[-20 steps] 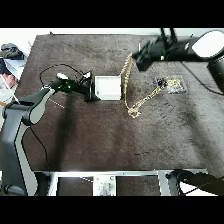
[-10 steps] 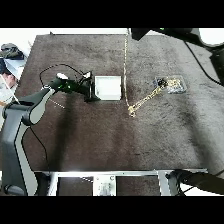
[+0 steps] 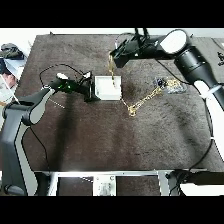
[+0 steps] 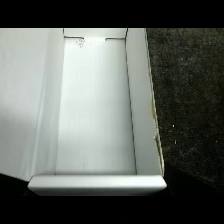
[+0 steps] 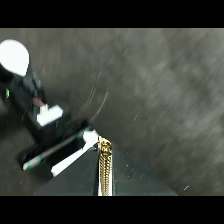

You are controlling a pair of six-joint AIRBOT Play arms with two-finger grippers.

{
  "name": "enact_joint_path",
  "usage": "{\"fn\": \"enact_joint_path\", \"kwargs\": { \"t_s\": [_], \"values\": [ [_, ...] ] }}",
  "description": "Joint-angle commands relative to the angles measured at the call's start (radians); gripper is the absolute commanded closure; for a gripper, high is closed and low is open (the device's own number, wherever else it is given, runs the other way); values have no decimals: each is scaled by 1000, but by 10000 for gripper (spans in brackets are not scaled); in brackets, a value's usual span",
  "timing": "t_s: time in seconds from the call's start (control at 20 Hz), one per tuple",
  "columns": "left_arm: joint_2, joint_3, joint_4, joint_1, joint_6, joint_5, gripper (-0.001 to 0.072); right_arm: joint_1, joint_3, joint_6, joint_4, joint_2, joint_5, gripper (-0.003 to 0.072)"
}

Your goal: Fold the box and place the chain.

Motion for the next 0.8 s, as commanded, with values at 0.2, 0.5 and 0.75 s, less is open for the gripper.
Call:
{"fn": "enact_joint_path", "kwargs": {
  "t_s": [0.2,0.5,0.75],
  "values": [
    [0,0,0,0,0,0,194,2,-1,51,-42,-159,140,297],
    [0,0,0,0,0,0,194,-65,-4,145,-139,-151,357,431],
    [0,0,0,0,0,0,194,-132,-92,164,-180,-151,460,432]
  ]
}}
